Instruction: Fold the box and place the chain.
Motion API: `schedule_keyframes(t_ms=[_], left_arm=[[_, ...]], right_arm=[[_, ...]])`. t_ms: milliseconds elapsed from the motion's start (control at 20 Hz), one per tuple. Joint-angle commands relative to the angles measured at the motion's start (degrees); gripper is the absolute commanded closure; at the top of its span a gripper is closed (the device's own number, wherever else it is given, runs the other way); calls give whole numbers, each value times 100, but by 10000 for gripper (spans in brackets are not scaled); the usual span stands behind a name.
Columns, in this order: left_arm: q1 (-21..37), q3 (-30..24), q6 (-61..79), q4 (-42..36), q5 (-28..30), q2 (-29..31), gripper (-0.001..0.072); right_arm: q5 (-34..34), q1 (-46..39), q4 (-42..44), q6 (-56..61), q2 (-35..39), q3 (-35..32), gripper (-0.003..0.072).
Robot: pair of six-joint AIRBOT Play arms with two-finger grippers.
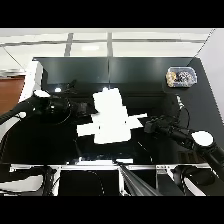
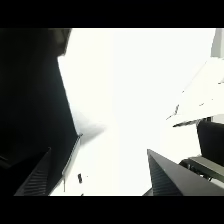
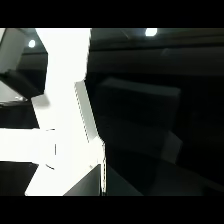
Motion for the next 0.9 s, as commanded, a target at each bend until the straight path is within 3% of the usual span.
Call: schedule_keyframes(t_ms=[0, 100, 300, 500, 600, 750, 850], left_arm=[[-57, 205, 328, 7, -262, -299, 1], [-232, 385, 944, 4, -979, -514, 1], [-334, 535, 1637, 11, -1318, -761, 2], [-317, 866, 1932, -22, -2339, -1239, 37], [-317, 1047, 1932, -13, -2570, -1506, 192], [-319, 1147, 1932, -13, -2686, -1762, 344], [-317, 1150, 1932, 9, -2677, -1779, 344]], right_arm=[[39, 17, -98, 66, 4, -4, 669], [61, 17, -155, 72, 4, -4, 669], [70, 17, -162, 74, 4, -4, 668], [260, 17, -216, 96, 4, -4, 669], [273, 15, -219, 140, 4, -4, 668], [286, 15, -219, 155, 4, -4, 668], [369, 15, -236, 155, 4, -4, 668]])
